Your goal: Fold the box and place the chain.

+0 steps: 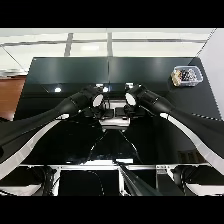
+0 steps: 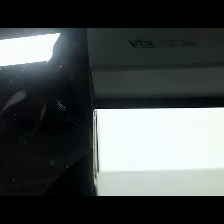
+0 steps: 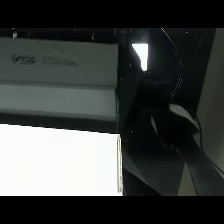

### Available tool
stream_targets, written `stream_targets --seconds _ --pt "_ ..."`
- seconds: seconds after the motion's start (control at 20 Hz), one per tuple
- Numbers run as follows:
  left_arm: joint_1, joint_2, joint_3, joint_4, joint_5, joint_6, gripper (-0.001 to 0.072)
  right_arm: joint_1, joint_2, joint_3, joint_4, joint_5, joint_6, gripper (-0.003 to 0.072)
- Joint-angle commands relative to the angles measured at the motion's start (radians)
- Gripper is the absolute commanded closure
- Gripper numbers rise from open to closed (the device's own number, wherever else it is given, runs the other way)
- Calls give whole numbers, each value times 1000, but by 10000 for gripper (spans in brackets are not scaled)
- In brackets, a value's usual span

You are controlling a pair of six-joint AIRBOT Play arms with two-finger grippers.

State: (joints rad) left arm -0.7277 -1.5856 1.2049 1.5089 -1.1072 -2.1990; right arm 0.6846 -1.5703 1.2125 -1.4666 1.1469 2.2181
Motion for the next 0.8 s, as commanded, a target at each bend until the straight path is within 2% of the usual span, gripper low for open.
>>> stream_targets --seconds 0.0,0.15,0.2,0.25,0.65,0.75 --pt "0 1 0 0 -1 0 679 1 1 0 -1 5 -4 497" --pt "0 1 0 0 0 0 680 -1 1 0 -8 31 -9 482" --pt "0 1 0 0 -1 0 679 -3 1 0 -8 40 -9 378" --pt "0 1 0 0 -1 0 680 -6 1 0 -9 43 -10 361" --pt "0 1 0 0 -2 0 679 -11 1 -3 -8 47 -31 362" --pt "0 1 0 0 -1 -1 680 -11 1 -12 -7 46 -31 557"
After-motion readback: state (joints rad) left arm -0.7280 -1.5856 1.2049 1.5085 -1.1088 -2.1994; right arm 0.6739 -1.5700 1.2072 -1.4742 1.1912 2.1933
